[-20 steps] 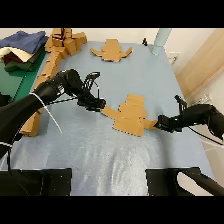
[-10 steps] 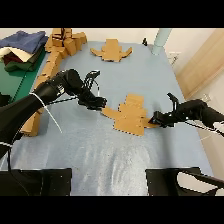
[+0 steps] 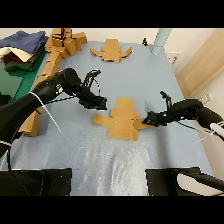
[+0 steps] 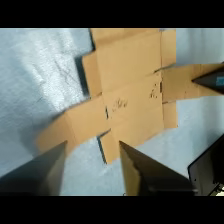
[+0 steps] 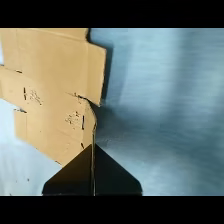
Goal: Fold the box.
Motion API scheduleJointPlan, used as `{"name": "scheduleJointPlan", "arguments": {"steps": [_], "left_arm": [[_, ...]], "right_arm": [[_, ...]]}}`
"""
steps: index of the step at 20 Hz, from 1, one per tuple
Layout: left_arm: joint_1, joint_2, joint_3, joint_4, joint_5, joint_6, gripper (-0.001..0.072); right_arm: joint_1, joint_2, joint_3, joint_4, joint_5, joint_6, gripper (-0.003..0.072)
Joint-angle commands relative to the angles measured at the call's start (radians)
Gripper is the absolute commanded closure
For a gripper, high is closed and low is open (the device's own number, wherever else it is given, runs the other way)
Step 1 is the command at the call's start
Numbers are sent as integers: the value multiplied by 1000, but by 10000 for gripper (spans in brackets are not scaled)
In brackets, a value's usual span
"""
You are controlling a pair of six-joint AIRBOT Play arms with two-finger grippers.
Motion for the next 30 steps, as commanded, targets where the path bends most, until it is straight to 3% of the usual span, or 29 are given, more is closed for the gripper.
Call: {"name": "scheduleJointPlan", "arguments": {"steps": [1, 4, 9, 18, 21, 24, 26, 27, 28, 30], "left_arm": [[76, 0, 0, -11, -86, 45, 15], [199, -2, -4, -55, -194, 84, 7], [320, -31, -36, -314, -203, 279, 10], [201, -255, -35, -442, -182, 359, 10], [184, -283, -35, -466, -148, 374, 11], [177, -286, -35, -597, -156, 479, 11], [178, -286, -35, -688, -200, 563, 17], [179, -286, -35, -700, -233, 585, 98], [180, -286, -35, -694, -272, 600, 130], [179, -286, -35, -668, -323, 603, 130]], "right_arm": [[118, 111, -82, 9, 62, -26, 684], [163, 251, -182, -34, 84, -51, 684], [190, 381, -236, -39, 173, -80, 684], [335, 381, -236, -35, 300, -87, 683], [340, 381, -236, -35, 301, -85, 683], [340, 374, -236, -35, 302, -85, 684], [340, 359, -236, -35, 301, -85, 683], [340, 352, -236, -35, 301, -85, 683], [340, 346, -236, -35, 301, -85, 683], [340, 337, -236, -35, 301, -85, 683]]}}
